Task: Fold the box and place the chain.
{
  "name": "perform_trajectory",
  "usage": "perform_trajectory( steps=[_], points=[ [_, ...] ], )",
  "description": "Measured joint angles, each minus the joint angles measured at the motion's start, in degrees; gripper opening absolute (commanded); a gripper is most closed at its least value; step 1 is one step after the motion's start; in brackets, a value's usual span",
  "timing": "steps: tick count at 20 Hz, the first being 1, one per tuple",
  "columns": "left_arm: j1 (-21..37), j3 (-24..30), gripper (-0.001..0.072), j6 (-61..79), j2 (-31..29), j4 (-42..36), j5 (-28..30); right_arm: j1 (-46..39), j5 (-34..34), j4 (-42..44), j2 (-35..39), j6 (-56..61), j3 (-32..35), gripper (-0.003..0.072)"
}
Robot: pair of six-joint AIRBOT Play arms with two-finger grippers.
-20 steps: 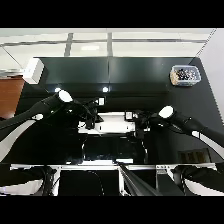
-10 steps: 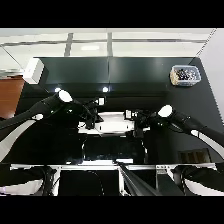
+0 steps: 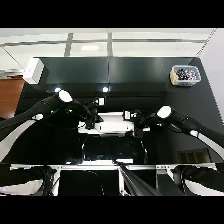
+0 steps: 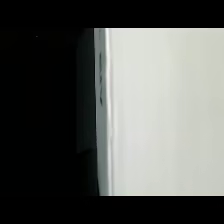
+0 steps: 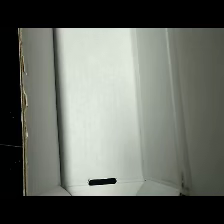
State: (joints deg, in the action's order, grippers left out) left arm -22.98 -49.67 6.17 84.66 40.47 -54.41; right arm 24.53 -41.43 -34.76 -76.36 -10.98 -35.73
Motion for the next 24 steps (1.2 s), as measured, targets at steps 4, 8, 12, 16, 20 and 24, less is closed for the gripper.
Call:
perform_trajectory(
  steps=[4,8,12,16,20,24],
  points=[
    [0.0,0.0,0.0028,-0.1,0.0,0.0,0.0,0.1,0.2,-0.2,0.0,0.2,0.0,0.0495],
    [0.1,0.0,0.0127,-0.3,0.0,0.0,0.0,0.1,0.1,-0.3,0.0,0.3,0.0,0.0488],
    [0.3,-0.3,0.0705,-3.4,-0.2,0.0,-0.2,0.1,0.1,-0.4,0.0,0.2,0.0,0.0487],
    [1.6,-2.8,0.0705,-13.0,-2.1,5.0,-2.9,0.1,0.1,-0.5,0.0,0.2,0.0,0.0486],
    [4.3,-5.5,0.0450,-31.3,-7.0,19.7,-8.1,0.2,0.1,-0.6,0.0,0.3,0.0,0.0485],
    [9.4,-5.8,0.0026,-42.8,-10.6,21.6,-20.6,0.2,0.0,-0.8,0.0,0.3,0.0,0.0171]
  ],
)
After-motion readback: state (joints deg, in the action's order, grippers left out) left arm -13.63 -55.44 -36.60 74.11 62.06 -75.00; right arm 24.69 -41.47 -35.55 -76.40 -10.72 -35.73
